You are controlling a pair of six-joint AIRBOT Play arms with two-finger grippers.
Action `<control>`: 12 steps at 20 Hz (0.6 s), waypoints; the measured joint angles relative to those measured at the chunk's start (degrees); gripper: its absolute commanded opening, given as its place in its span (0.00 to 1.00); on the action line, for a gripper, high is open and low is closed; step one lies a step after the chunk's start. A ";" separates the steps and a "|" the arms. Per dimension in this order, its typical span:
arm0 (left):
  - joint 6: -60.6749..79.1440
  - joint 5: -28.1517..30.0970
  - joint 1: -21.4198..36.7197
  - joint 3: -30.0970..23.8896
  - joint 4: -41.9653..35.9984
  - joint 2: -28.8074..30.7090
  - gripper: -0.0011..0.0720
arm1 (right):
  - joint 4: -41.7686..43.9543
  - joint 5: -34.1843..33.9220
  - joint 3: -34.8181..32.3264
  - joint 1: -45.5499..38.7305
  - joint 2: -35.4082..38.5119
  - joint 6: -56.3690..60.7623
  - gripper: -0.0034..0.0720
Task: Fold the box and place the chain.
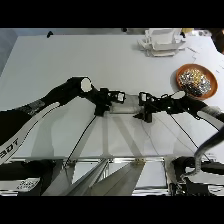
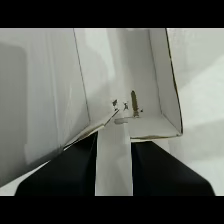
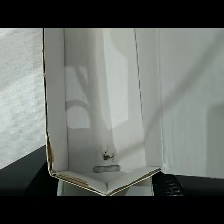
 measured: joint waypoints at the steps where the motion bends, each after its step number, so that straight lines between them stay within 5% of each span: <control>1: -0.61 0.44 -0.09 0.00 -0.02 0.00 0.30 | 0.02 0.00 0.00 0.00 0.00 0.00 0.58; 8: -2.97 1.88 -1.70 0.00 -0.68 -0.68 0.32 | 0.02 -0.02 0.00 0.00 0.00 0.00 0.58; 11: -3.37 1.53 -2.45 0.02 -1.05 -0.96 0.74 | 0.02 0.00 0.00 0.00 0.00 0.00 0.58; 12: -3.37 1.29 -2.56 0.02 -1.07 -1.01 0.74 | 0.00 0.02 0.00 0.00 0.00 0.00 0.58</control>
